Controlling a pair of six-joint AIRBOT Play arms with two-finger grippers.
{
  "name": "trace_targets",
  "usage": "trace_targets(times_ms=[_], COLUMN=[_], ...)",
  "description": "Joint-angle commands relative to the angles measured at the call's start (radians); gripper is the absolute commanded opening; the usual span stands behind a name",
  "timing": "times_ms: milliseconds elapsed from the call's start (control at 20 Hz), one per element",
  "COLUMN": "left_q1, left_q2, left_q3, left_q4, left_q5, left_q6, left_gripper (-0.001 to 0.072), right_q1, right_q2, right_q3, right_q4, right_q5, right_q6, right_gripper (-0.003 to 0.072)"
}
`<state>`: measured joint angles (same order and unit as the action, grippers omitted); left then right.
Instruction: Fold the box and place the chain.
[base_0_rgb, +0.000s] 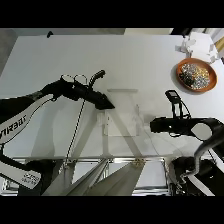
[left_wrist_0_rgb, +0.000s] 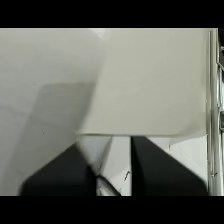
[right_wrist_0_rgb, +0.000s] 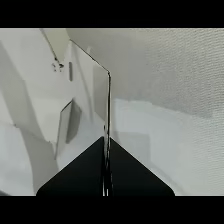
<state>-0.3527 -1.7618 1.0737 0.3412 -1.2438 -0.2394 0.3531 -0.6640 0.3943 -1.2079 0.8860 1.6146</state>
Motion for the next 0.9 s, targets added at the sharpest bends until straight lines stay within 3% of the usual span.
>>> trace_targets(times_ms=[0,250,400,500,650,850], left_q1=[-0.007,-0.017,-0.021,-0.021,-0.021,-0.021], left_q2=[0.005,0.051,0.097,0.140,0.239,0.442], left_q3=[0.000,0.000,0.000,0.000,-0.035,-0.289], left_q4=[0.027,0.062,0.098,0.122,0.148,0.087], left_q5=[-0.003,-0.002,0.006,0.005,0.003,0.138], left_q6=[0.127,0.253,0.264,0.240,0.217,0.393], left_gripper=[0.0009,0.0002,-0.0002,-0.0004,-0.0007,-0.0005], right_q1=[0.001,0.001,0.001,0.001,0.001,0.001], right_q2=[0.001,0.001,0.012,0.031,0.075,0.152], right_q3=[0.000,0.000,0.013,0.049,0.123,0.142], right_q4=[0.001,0.008,0.011,-0.003,-0.051,-0.063], right_q5=[0.019,0.026,0.036,0.064,0.149,0.207], right_q6=[0.000,0.001,0.000,0.000,0.001,0.002], right_gripper=[0.0015,0.0029,0.0321,0.0408,0.0414,0.0414])
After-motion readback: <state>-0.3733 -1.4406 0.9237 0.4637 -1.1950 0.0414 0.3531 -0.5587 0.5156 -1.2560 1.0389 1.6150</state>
